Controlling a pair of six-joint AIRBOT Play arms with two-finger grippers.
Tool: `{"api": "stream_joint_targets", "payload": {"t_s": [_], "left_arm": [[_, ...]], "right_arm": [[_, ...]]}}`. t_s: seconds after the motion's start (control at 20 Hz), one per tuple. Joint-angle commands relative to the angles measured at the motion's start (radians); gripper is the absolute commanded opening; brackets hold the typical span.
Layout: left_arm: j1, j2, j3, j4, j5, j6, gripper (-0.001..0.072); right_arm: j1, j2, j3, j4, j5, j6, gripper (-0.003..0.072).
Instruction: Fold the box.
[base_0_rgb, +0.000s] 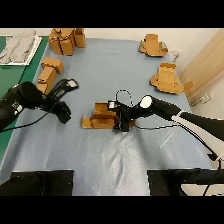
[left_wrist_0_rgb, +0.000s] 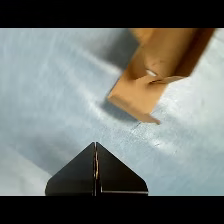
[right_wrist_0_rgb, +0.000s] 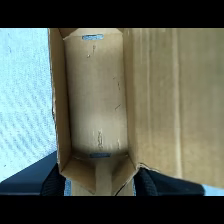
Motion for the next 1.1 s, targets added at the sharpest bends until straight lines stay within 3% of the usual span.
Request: {"api": "stream_joint_targets", "payload": {"t_s": [0.0,0.15,0.35,0.65,1.05], "left_arm": [[0.177,-0.088,-0.079,-0.327,-0.033,-0.122,0.0013],[0.209,-0.26,-0.088,-0.53,-0.152,-0.13,0.0012],[0.209,-0.38,-0.103,-0.593,-0.111,-0.144,0.0011],[0.204,-0.397,-0.121,-0.674,-0.1,-0.111,0.0011],[0.176,-0.397,-0.121,-0.779,-0.274,0.037,0.0019]], "right_arm": [[0.001,-0.001,0.0,-0.001,0.0,0.0,0.0402],[0.001,-0.001,0.0,-0.001,0.0,0.0,0.0401],[0.001,0.0,0.0,-0.001,0.0,0.0,0.0401],[0.001,-0.001,0.0,-0.001,-0.003,0.0,0.0401],[0.001,-0.001,0.0,-0.001,-0.003,0.0,0.0401]]}}
